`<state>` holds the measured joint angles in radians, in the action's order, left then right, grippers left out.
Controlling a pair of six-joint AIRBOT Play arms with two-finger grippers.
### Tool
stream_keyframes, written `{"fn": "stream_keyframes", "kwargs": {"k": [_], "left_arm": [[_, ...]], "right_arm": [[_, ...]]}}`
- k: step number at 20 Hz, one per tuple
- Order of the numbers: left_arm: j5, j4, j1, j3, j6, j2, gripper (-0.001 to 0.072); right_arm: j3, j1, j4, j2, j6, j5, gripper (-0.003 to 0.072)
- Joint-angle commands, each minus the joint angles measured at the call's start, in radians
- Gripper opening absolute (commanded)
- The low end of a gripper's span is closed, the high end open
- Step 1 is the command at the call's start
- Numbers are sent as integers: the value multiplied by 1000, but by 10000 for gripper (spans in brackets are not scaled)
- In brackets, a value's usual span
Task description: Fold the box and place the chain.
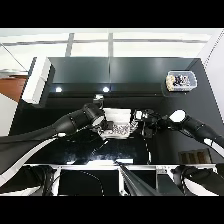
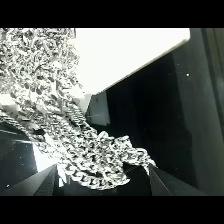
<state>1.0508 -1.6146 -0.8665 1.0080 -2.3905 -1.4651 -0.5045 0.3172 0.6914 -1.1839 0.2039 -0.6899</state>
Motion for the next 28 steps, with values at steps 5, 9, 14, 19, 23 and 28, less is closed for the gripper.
{"fn": "stream_keyframes", "kwargs": {"k": [5, 9, 14, 19, 23, 28], "left_arm": [[1, 3, 1, 1, 1, -1, 30], [1, 3, 1, 1, 1, -1, 30], [1, 3, 1, 1, 1, -1, 29], [1, 3, 1, 1, 1, -1, 30], [1, 3, 1, 1, 0, -1, 30], [1, 3, 1, 1, 0, -1, 30]], "right_arm": [[0, 3, -11, -1, 15, 2, 698], [0, 3, -29, -1, 10, -7, 698], [0, 3, -37, -1, -17, -30, 697], [0, 3, -37, -2, -32, -37, 393], [0, 3, -29, -1, -32, -32, 238], [-3, 2, -27, 16, -117, -22, 63]]}}
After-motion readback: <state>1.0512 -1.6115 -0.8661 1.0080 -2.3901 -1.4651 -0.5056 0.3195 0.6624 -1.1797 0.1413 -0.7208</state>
